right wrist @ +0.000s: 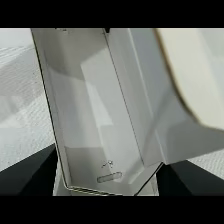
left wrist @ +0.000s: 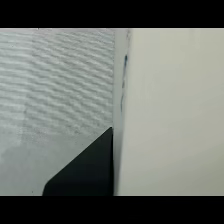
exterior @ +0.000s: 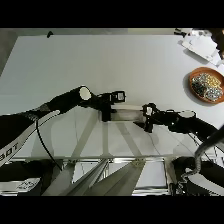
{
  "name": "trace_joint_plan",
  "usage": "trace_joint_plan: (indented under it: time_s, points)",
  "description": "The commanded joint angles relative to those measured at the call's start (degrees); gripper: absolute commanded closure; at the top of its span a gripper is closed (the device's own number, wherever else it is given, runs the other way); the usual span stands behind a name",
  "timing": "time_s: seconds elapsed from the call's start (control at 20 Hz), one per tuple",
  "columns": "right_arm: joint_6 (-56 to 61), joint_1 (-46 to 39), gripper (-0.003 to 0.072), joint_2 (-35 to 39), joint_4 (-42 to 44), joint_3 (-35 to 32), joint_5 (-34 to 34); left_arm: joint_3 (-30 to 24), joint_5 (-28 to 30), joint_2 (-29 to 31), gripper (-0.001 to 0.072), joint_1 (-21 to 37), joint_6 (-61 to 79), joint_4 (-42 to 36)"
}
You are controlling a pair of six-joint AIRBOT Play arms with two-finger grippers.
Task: Fold the box and place the chain.
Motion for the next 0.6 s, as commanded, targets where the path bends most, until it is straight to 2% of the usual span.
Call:
trace_joint_plan:
  time_s: [0.0,0.25,0.55]
  points:
    - [0.1,-2.7,0.0110,-0.2,0.3,0.5,1.9,0.0,0.0,0.0,0.0698,0.0,-0.1,0.0]
    - [-3.0,-3.5,0.0110,-5.3,-0.5,3.8,4.0,0.0,0.0,0.0,0.0698,0.0,-0.1,0.0]
    - [-2.8,-3.5,0.0110,-6.0,-4.9,5.2,5.7,0.0,0.0,0.0,0.0698,0.0,0.0,0.0]
